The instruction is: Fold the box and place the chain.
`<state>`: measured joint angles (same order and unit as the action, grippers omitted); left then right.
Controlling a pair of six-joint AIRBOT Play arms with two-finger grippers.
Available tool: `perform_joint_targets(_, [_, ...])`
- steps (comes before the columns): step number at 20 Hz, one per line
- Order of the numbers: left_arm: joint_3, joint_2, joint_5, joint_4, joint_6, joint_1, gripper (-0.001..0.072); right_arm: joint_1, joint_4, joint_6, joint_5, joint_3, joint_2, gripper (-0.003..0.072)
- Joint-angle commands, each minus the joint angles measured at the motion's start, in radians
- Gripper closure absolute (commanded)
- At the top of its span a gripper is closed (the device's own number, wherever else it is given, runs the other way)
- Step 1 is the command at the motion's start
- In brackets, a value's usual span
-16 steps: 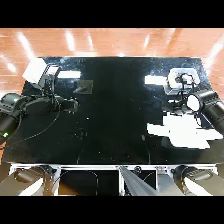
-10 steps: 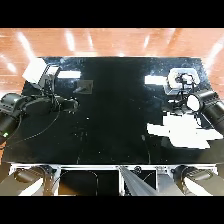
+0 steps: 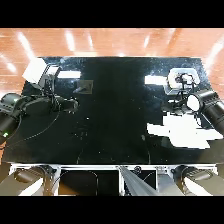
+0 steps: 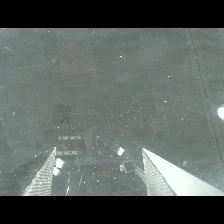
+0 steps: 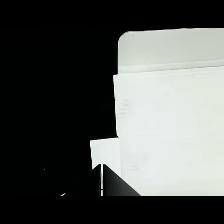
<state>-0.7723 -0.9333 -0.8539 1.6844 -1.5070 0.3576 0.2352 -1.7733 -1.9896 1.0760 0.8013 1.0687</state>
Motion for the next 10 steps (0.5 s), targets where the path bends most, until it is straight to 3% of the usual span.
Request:
perform_joint_targets(1, [-0.001,-0.001,0.0,0.0,0.0,0.001,0.0083,0.0,0.002,0.0,-0.003,0.0,0.001,0.0656])
perform_joint_targets(3, [-0.001,-0.001,0.008,0.0,0.0,0.001,0.0083,0.0,0.008,0.0,-0.033,0.0,0.001,0.0657])
perform_joint_targets(6, [-0.001,-0.023,0.159,0.013,0.0,0.001,0.0083,0.0,0.007,0.0,-0.082,0.0,0.001,0.0657])
perform_joint_targets(10, [-0.001,-0.053,0.216,0.029,0.0,0.001,0.0083,0.0,0.006,0.0,-0.153,0.0,0.001,0.0655])
